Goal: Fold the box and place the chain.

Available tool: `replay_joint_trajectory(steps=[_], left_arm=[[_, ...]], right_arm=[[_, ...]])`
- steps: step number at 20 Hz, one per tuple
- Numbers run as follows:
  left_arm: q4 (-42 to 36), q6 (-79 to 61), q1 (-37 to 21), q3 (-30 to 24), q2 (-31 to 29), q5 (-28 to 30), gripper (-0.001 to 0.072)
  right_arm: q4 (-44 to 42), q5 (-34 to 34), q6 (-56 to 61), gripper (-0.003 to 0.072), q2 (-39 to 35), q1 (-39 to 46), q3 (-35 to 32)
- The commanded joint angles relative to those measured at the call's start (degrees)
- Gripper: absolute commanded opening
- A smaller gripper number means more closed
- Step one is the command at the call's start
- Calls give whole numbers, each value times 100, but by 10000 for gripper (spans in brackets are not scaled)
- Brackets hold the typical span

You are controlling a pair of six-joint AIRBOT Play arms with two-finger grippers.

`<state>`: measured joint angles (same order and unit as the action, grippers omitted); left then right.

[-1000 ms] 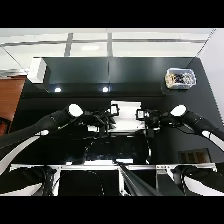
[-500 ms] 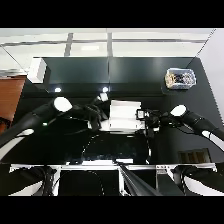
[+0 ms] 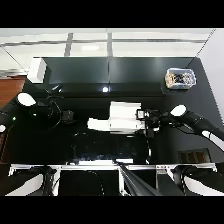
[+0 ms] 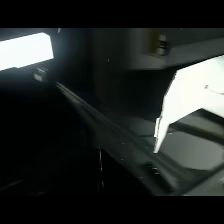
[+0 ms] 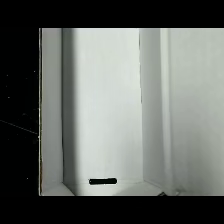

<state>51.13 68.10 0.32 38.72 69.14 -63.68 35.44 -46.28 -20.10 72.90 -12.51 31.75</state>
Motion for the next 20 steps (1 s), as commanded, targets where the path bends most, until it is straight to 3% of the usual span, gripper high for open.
replay_joint_trajectory(steps=[1,6,9,13,14,16,20], left_arm=[[-1233,83,-472,-262,649,-334,25],[-1545,-136,509,-79,1449,118,25],[-2109,-822,1202,251,1775,162,26],[-2162,-1123,1624,911,1950,-269,33],[-2159,-1086,1606,1056,1950,-424,159],[-2028,-1025,1504,1314,1947,-691,642],[-1794,-660,1513,1622,1950,-791,658]], right_arm=[[0,-4,-2,238,0,0,-4],[0,-4,0,238,0,0,-4],[0,-4,-2,238,0,0,-4],[0,-7,-2,238,0,0,-4],[0,-4,-2,238,0,0,-4],[-2,-4,0,238,0,0,-4],[-2,-4,0,238,0,0,-4]])
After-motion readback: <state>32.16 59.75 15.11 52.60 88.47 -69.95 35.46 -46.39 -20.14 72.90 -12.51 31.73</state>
